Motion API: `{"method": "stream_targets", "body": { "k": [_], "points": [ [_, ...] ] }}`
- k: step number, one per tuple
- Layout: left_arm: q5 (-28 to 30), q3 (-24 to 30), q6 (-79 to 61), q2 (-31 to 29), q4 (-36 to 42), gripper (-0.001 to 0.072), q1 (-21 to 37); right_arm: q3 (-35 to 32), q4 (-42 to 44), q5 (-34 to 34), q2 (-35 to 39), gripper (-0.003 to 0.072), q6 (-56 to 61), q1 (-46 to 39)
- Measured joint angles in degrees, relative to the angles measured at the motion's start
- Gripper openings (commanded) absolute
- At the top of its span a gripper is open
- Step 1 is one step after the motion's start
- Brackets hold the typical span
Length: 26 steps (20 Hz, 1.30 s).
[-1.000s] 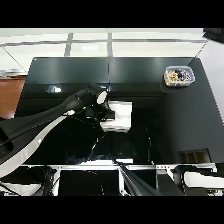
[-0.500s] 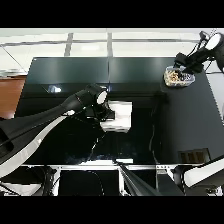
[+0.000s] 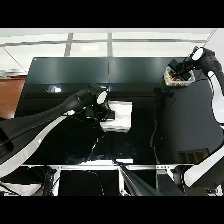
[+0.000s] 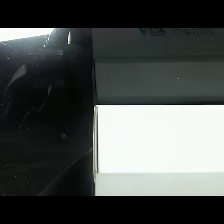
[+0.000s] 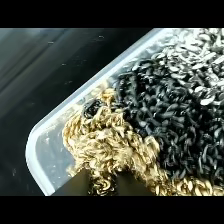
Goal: Fold the box and place the chain.
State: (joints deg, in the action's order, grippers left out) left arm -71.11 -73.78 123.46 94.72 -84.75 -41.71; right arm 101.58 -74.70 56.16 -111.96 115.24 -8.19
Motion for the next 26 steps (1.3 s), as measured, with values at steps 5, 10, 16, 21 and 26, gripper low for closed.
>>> {"method": "stream_targets", "body": {
  "k": [5,10,16,21,26],
  "points": [
    [-0.02,0.0,0.0,0.0,0.0,0.003,0.0,3.08,1.88,1.05,1.51,0.0012,-4.13,-0.24],
    [-0.04,0.0,-0.02,0.0,0.0,0.003,0.02,6.12,2.49,6.51,9.99,0.0012,-12.94,-0.28],
    [-0.04,0.0,-0.02,0.0,0.0,0.0031,0.0,6.8,4.66,9.27,26.08,0.0012,-21.09,0.52],
    [-0.07,0.0,0.0,0.0,0.0,0.0031,0.02,6.88,11.21,11.21,40.06,0.0012,-26.99,3.56],
    [-0.15,0.0,-0.02,0.0,0.0,0.0031,0.02,6.84,19.34,14.47,46.97,0.0013,-30.38,7.13]
  ]
}}
